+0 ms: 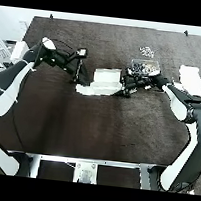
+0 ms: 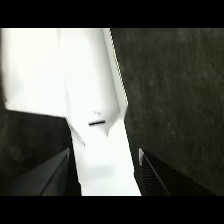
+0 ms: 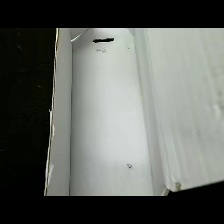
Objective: Fold the box and place the chain.
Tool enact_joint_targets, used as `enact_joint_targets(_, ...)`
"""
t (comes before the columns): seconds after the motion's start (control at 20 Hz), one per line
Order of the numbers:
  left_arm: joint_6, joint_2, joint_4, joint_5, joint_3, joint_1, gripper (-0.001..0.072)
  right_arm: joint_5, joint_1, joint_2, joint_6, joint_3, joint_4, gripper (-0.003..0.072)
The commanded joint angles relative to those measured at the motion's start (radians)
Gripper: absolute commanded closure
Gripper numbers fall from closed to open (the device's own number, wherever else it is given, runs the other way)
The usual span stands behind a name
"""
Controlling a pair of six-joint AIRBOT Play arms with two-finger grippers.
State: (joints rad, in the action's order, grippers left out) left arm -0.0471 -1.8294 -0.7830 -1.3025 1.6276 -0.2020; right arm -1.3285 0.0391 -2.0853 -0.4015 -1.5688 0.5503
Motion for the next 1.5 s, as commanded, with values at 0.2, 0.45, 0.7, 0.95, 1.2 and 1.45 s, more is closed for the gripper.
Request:
enact_joint_targets(0.2,0.144,0.004,-0.131,0.280,-0.083,-0.099,0.0204,0.000,0.000,0.000,0.000,0.000,0.000,0.0115)
enact_joint_targets(0.45,0.153,-0.003,-0.123,0.323,-0.117,-0.120,0.0204,0.000,0.000,0.000,0.000,0.000,0.000,0.0114)
enact_joint_targets(0.7,0.156,-0.028,-0.106,0.300,-0.117,-0.120,0.0205,0.000,0.000,0.000,0.000,0.000,0.000,0.0114)
enact_joint_targets(0.95,0.155,-0.029,-0.096,0.321,-0.117,-0.120,0.0208,0.000,0.000,0.000,0.000,0.000,0.000,0.0114)
enact_joint_targets(1.2,0.149,-0.030,-0.065,0.298,-0.117,-0.120,0.0362,0.000,0.000,0.000,0.000,0.000,0.000,0.0114)
enact_joint_targets(1.45,0.143,-0.041,-0.049,0.288,-0.117,-0.127,0.0363,0.000,0.000,0.000,0.000,0.000,0.000,0.0115)
